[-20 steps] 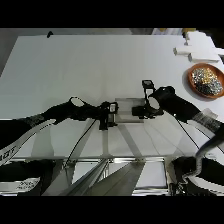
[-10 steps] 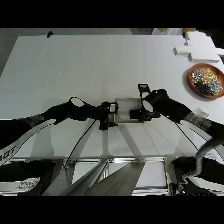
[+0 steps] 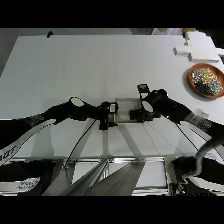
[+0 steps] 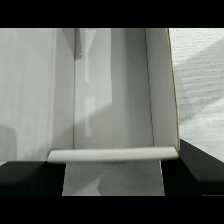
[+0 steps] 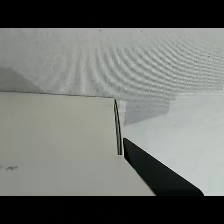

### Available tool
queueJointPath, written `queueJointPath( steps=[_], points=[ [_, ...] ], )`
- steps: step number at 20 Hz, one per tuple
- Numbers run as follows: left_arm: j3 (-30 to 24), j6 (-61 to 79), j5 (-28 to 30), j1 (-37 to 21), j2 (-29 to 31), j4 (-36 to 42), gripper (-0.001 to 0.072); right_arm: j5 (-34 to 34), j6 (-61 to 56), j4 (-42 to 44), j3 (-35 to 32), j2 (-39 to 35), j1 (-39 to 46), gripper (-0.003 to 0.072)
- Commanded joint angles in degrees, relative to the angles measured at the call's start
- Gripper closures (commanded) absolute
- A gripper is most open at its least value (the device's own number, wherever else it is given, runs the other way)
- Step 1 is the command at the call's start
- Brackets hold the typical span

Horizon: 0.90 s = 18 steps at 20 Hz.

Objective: Fold the box and place the chain.

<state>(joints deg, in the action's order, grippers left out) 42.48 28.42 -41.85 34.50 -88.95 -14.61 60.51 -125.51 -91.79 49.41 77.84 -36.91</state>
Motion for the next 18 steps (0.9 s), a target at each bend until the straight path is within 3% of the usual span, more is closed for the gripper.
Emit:
queueJointPath(
  steps=[1,2,5,6,8,11,15,18],
  points=[
    [0.0,-0.2,0.0,0.0,0.0,0.0,0.0638,0.0,1.7,0.0,0.1,-2.1,0.8,0.0442],
    [0.0,-0.2,0.0,0.0,0.0,0.0,0.0638,0.4,3.1,0.0,0.1,-3.2,1.4,0.0441],
    [0.0,-0.2,0.0,0.0,0.0,0.0,0.0638,4.2,12.9,0.6,0.4,-9.7,3.0,0.0281],
    [0.0,-0.2,0.0,0.0,0.0,0.0,0.0638,6.1,16.8,0.9,1.2,-12.2,3.6,0.0273],
    [0.0,-0.2,0.0,0.0,0.0,0.0,0.0638,10.2,23.6,0.7,4.9,-16.3,6.1,0.0274],
    [0.0,-0.2,0.0,0.0,0.0,0.0,0.0638,15.3,30.4,0.2,13.5,-17.6,13.7,0.0348],
    [0.0,-0.2,0.0,0.0,0.0,0.0,0.0638,12.8,38.0,0.1,20.6,-14.0,30.8,0.0395],
    [0.0,-0.2,0.0,0.0,0.0,0.0,0.0638,6.6,39.1,0.1,21.1,-10.0,43.9,0.0395]
  ],
)
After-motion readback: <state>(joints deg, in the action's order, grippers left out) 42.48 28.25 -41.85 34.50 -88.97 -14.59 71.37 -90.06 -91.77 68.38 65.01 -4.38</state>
